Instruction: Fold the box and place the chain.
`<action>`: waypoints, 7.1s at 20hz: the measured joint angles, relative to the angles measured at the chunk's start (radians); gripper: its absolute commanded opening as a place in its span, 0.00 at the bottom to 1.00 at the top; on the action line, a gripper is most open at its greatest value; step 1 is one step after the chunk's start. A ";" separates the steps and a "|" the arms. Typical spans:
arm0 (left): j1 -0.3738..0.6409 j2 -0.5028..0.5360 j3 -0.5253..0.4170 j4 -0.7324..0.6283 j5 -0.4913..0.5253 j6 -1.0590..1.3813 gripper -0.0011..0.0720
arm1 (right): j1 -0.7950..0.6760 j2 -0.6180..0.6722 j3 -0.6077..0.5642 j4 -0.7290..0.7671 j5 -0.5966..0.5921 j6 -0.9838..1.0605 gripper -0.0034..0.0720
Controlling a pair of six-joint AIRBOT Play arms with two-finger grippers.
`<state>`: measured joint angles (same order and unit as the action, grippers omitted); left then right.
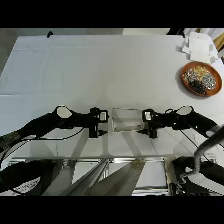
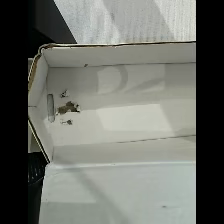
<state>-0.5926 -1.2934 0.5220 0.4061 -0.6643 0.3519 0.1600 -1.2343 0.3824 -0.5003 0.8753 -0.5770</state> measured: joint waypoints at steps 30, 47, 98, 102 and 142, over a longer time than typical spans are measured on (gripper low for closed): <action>-0.093 -0.079 0.045 -0.127 0.024 0.044 0.97 | 0.000 0.000 0.000 0.000 0.000 0.000 0.62; -0.113 -0.120 0.046 -0.126 0.048 -0.005 0.55 | 0.000 0.000 0.000 0.000 -0.001 0.002 0.62; -0.114 -0.100 0.045 -0.182 0.080 0.003 0.58 | 0.000 0.000 0.000 0.000 0.000 0.000 0.62; -0.114 -0.100 0.045 -0.182 0.080 0.002 0.58 | 0.000 0.000 0.000 0.000 -0.002 0.000 0.62; -0.114 -0.100 0.045 -0.182 0.081 0.002 0.58 | 0.000 0.438 0.000 -0.528 0.107 0.688 0.54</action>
<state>-0.7067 -1.3933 0.5671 0.2245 -0.5835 0.3534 0.1600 -0.7963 0.3820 -1.0286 0.9825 0.1112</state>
